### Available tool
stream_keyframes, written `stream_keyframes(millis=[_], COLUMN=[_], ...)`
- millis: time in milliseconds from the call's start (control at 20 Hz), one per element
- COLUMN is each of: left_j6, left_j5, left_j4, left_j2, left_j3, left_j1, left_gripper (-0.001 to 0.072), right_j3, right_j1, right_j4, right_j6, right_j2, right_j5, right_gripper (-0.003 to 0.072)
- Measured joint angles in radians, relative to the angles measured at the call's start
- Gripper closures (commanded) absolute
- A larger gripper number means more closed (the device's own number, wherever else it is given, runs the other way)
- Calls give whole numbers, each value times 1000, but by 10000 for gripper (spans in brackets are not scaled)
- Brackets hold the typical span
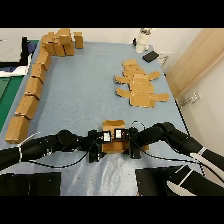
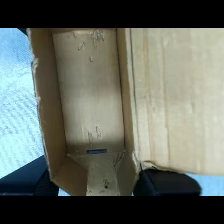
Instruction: Fold the box.
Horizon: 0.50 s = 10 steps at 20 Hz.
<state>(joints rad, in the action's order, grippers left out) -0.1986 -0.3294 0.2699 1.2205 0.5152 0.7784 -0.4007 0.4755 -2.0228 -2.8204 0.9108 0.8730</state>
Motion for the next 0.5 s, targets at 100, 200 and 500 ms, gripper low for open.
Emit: stream_keyframes(millis=[100, 200, 500], left_j6=[0, 0, 1], left_j5=[2, 3, 6], left_j4=[2, 2, 3], left_j2=[0, 0, 0], left_j3=[0, 0, 0], left_j1=[0, 0, 1], left_gripper=[192, 192, 192], right_j3=[0, 0, 0], right_j1=[0, 0, 0], right_j4=[0, 0, 0], right_j6=[0, 0, 0], right_j2=[0, 0, 0], right_j5=[0, 0, 0], right_gripper=[136, 136, 135])
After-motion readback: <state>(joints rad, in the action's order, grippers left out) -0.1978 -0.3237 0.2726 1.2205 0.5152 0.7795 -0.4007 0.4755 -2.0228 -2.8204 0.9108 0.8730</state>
